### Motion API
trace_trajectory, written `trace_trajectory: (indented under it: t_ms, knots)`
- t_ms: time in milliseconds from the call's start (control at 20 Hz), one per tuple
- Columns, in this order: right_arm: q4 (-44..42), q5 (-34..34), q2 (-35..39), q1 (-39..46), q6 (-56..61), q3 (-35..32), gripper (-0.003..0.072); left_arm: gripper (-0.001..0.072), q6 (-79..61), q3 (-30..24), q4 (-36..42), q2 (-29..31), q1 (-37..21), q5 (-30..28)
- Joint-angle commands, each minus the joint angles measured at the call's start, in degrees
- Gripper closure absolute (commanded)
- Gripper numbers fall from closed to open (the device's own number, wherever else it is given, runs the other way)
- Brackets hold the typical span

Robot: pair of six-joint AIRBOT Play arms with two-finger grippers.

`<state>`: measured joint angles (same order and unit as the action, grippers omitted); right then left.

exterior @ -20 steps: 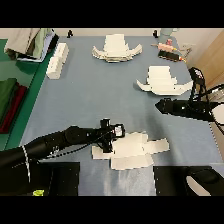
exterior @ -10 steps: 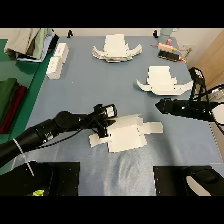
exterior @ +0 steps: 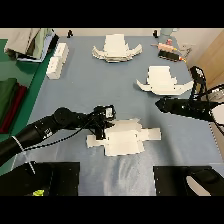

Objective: Fold the box.

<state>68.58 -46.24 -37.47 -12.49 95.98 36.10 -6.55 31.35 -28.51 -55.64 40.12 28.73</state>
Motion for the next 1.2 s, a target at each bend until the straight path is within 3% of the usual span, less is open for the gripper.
trace_trajectory:
  t_ms: [0, 200, 1150]
  knots:
    - [-0.1, 0.3, 0.0, 0.0, 0.0, -1.3, 0.0428, 0.0697, 0.0, -0.9, -0.2, -0.1, 2.2, -3.8]
    - [-0.2, 0.3, 0.0, 0.0, 0.0, -3.2, 0.0428, 0.0696, 0.0, -2.3, -0.2, -0.1, 4.2, -6.2]
    - [-1.6, 1.6, 0.0, 0.0, 0.0, -3.2, 0.0428, 0.0696, 0.0, -5.1, 1.7, 0.0, 6.7, -3.8]
